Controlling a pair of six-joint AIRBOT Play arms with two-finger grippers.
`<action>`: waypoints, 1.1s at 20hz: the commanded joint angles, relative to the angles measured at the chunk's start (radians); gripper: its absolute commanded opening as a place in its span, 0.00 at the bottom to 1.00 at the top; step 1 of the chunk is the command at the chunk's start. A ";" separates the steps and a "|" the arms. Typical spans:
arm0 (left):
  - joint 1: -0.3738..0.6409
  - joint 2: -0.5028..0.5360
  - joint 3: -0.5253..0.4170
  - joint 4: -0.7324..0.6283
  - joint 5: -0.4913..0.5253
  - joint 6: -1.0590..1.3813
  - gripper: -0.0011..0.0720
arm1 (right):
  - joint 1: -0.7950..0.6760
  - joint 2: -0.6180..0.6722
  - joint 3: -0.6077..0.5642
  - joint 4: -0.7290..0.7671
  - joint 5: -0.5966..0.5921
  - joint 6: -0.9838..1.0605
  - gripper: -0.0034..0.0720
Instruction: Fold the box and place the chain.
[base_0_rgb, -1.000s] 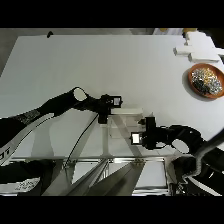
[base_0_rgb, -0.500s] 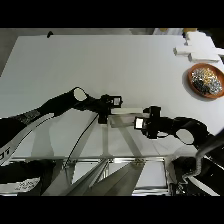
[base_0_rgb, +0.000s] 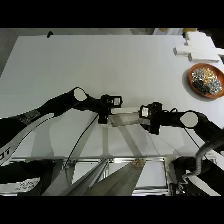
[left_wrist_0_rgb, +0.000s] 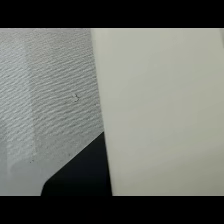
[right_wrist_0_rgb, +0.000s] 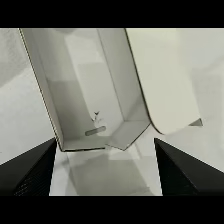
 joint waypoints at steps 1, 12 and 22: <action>0.000 0.000 0.000 0.001 0.000 0.000 0.03 | -0.071 -0.032 0.002 0.105 0.031 -0.136 0.92; 0.000 0.000 0.000 0.001 0.000 0.000 0.03 | -0.141 -0.164 0.002 0.323 0.097 -0.444 0.92; 0.000 0.000 0.000 0.001 0.000 0.000 0.03 | -0.098 -0.194 0.002 0.372 0.159 -0.492 0.89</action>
